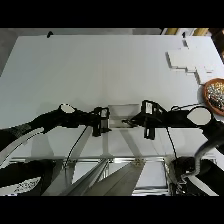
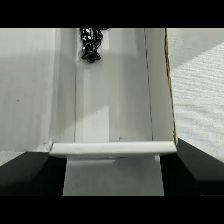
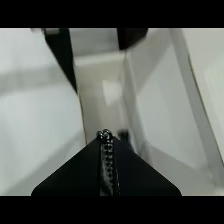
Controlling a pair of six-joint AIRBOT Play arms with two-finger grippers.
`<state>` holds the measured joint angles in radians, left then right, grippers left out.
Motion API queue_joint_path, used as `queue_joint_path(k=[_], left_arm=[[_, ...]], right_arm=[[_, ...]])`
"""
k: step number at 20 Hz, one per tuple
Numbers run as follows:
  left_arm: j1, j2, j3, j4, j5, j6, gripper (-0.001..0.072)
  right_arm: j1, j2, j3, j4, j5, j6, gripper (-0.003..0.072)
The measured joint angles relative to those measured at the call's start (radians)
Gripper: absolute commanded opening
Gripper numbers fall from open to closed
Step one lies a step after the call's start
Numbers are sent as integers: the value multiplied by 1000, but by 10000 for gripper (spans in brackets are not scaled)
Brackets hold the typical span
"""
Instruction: Fold the box and place the chain.
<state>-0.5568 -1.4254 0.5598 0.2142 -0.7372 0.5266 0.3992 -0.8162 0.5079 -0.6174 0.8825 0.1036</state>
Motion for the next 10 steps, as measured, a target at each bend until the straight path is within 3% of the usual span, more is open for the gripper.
queue_joint_path(k=[8, 10], left_arm=[[0, 0, 0, 0, 0, 0, 69], [0, 0, 0, 0, 0, 0, 69]], right_arm=[[154, -109, 0, 130, -204, 0, 40], [165, -148, 0, 136, -221, 2, 255]])
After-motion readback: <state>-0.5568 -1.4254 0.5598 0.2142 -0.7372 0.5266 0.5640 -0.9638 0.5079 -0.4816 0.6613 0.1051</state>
